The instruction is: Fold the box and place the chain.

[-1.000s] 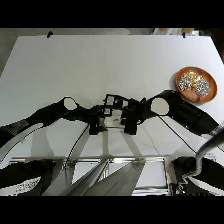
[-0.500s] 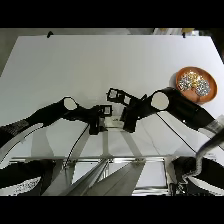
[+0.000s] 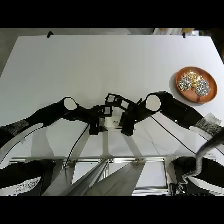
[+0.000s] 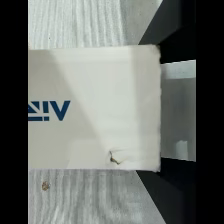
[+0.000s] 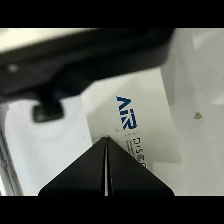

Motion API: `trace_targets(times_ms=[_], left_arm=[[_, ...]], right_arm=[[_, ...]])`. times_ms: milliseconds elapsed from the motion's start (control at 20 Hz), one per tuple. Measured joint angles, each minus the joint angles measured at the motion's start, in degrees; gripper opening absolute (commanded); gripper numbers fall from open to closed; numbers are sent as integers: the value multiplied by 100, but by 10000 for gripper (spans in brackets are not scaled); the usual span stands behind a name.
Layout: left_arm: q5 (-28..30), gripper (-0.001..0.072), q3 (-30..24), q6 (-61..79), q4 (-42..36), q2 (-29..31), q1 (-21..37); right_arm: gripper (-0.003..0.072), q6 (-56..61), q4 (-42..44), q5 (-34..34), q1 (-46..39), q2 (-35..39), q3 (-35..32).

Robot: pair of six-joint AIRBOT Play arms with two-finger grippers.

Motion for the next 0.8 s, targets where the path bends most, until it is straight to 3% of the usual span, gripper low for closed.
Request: trace_targets(times_ms=[500,800], left_arm=[[-9,109,-2,-20,-7,0,-2],[-15,109,-2,-35,-28,-2,0]], right_arm=[[18,-4,9,-131,13,-15,-240],[18,76,-70,-238,-125,542,-243]])
